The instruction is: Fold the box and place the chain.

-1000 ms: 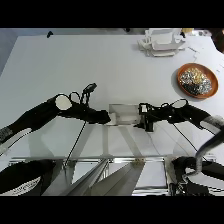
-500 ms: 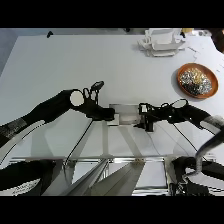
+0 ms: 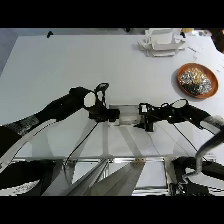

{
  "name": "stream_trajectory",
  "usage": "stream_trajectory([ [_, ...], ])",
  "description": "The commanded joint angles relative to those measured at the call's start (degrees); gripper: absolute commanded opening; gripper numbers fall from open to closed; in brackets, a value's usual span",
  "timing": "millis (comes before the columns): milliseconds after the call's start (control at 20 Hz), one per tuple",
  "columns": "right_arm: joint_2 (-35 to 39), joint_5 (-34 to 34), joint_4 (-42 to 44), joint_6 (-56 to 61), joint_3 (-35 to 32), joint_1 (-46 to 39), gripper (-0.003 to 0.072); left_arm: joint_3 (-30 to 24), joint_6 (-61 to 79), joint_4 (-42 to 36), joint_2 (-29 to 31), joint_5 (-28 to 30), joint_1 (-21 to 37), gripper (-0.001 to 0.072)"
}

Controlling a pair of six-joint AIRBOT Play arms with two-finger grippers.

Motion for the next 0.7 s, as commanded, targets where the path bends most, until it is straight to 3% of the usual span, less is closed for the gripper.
stream_trajectory([
  [0,0.04,0.00,0.00,0.02,-0.02,-0.02,0.0406,4.66,-8.63,6.16,-3.02,-6.01,-2.62,0.0386],
  [150,0.04,0.00,0.00,0.02,-0.02,-0.02,0.0406,7.98,-15.54,11.43,-6.05,-5.88,-5.57,0.0386],
  [300,0.04,0.00,0.00,0.02,-0.02,-0.02,0.0406,7.98,-20.35,15.37,-6.54,-1.55,-7.63,0.0263],
  [350,0.04,0.00,0.00,0.00,-0.02,-0.02,0.0406,8.00,-20.35,15.34,-6.84,-1.81,-7.78,0.0263],
  [650,0.04,0.02,0.02,0.00,-0.02,-0.02,0.0406,13.75,-20.50,15.58,-10.88,-12.41,-7.26,0.0272],
])
